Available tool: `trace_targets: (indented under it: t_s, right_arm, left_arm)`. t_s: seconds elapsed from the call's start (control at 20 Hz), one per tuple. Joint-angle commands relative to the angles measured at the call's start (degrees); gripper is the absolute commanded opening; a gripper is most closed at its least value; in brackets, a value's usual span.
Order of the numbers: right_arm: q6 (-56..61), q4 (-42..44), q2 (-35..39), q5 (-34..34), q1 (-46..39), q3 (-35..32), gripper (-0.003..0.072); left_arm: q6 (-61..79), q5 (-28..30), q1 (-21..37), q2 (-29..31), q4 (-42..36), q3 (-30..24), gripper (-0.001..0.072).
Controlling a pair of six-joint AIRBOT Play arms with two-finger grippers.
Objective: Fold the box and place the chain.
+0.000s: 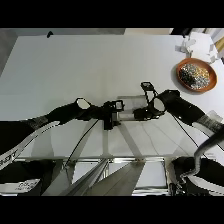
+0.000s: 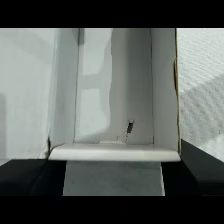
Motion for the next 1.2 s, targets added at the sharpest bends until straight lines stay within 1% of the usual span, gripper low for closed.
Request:
trace_targets:
  t_s: [0.0, 0.1, 0.15, 0.2, 0.25, 0.3, 0.45, 0.5, 0.55, 0.65, 0.85, 0.9, 1.0, 1.05, 1.1, 1.15]
  right_arm:
    - [2.86, -1.66, -1.09, -2.71, 0.74, 0.17, 0.0308]
    - [2.86, -2.03, -1.09, -3.67, 0.74, 0.17, 0.0228]
    - [2.84, -2.03, -1.09, -3.85, 0.74, 0.17, 0.0175]
    - [2.84, -2.08, -1.09, -3.87, 0.74, 0.17, 0.0154]
    - [2.69, -2.21, -1.09, -3.48, 0.74, 0.17, 0.0072]
    - [2.64, -2.21, -1.16, -3.08, 0.74, 0.17, 0.0031]
    - [2.69, -2.45, -1.64, -2.89, 0.74, 0.17, 0.0037]
    - [2.71, -2.45, -1.73, -2.91, 0.74, 0.17, 0.0096]
    - [2.75, -2.49, -1.77, -3.10, 0.74, 0.17, 0.0207]
    - [2.89, -2.91, -1.92, -3.39, 0.74, 0.17, 0.0210]
    - [2.91, -3.06, -3.45, -2.86, 0.74, 0.17, 0.0201]
    - [2.95, -3.06, -4.11, -2.29, 0.74, 0.17, 0.0189]
    - [2.89, -3.08, -4.70, -1.81, 0.74, 0.17, 0.0105]
    - [2.86, -3.08, -4.70, -1.84, 0.74, 0.17, 0.0092]
    - [2.84, -3.10, -4.70, -1.86, 0.74, 0.17, 0.0038]
    - [2.82, -3.23, -4.70, -1.84, 0.74, 0.17, 0.0018]
  left_arm:
    - [0.00, 0.00, -0.02, 0.02, 0.00, 0.02, 0.0253]
    - [0.00, 0.00, -0.02, 0.02, 0.00, 0.02, 0.0253]
    - [0.00, 0.00, -0.02, 0.02, 0.00, 0.02, 0.0253]
    - [0.00, 0.00, -0.02, 0.02, 0.00, 0.02, 0.0253]
    - [0.00, 0.00, -0.02, 0.02, 0.00, 0.02, 0.0253]
    - [0.00, 0.00, -0.02, 0.02, 0.00, 0.02, 0.0253]
    - [0.00, 0.00, -0.02, 0.02, 0.00, 0.02, 0.0253]
    - [0.00, 0.00, -0.02, 0.02, 0.00, 0.02, 0.0253]
    - [0.00, 0.00, 0.00, 0.02, 0.00, 0.02, 0.0253]
    - [0.00, 0.00, -0.02, 0.02, 0.00, 0.02, 0.0253]
    - [0.00, 0.00, 0.00, 0.02, 0.00, 0.02, 0.0253]
    - [0.00, 0.00, -0.02, 0.02, 0.00, 0.02, 0.0253]
    - [0.00, 0.00, 0.00, 0.02, 0.00, 0.02, 0.0253]
    - [0.00, 0.00, -0.02, 0.02, 0.00, 0.02, 0.0253]
    - [0.00, 0.00, -0.02, 0.02, 0.00, 0.02, 0.0253]
    - [0.00, 0.00, -0.02, 0.02, 0.00, 0.02, 0.0253]
